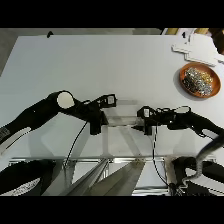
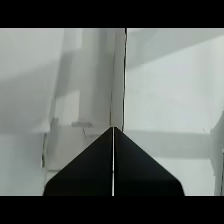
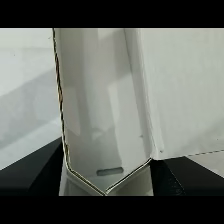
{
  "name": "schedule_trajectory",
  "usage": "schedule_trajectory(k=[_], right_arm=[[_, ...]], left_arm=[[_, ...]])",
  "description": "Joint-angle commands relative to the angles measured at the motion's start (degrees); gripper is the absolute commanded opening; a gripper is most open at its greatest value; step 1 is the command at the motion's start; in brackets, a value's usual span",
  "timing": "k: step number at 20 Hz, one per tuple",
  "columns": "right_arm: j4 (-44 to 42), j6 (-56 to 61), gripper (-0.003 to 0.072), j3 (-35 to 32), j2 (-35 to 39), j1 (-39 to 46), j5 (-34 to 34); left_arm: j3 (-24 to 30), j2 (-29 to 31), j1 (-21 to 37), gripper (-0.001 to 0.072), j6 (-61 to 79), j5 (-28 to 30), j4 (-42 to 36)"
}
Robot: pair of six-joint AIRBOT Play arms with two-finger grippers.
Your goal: Fold the box and place the chain.
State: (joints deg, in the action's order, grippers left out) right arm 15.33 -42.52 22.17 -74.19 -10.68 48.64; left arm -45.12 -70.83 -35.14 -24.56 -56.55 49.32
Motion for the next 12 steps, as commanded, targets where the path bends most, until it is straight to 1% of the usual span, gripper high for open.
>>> schedule_trajectory(k=[1, 5, 8, 9, 10, 11, 12], right_arm=[[-0.04, 0.04, 0.0419, 0.00, 0.02, -0.02, 0.00], [-0.04, 0.04, 0.0419, 0.02, 0.02, -0.02, 0.00], [-0.04, 0.04, 0.0419, 0.00, 0.02, -0.02, 0.00], [-0.04, 0.04, 0.0419, 0.00, 0.02, -0.02, 0.00], [-0.04, 0.04, 0.0419, 0.00, 0.02, -0.02, 0.00], [-0.04, 0.04, 0.0419, 0.00, 0.02, -0.02, 0.00], [-0.04, 0.04, 0.0419, 0.00, 0.02, -0.02, 0.00]], left_arm=[[3.34, 0.20, 2.49, 0.0005, 0.22, -0.79, 1.92], [4.85, 0.20, 7.17, 0.0006, -0.24, -0.44, 2.19], [6.91, 0.17, 8.90, 0.0018, 2.36, 2.47, 2.21], [7.28, 0.17, 9.07, 0.0085, 5.35, 3.10, 2.19], [7.39, 0.17, 9.05, 0.0188, 8.72, 3.74, 2.19], [7.39, 0.17, 9.05, 0.0270, 12.26, 4.74, 2.14], [7.39, 0.17, 9.03, 0.0311, 15.28, 5.84, 2.10]])
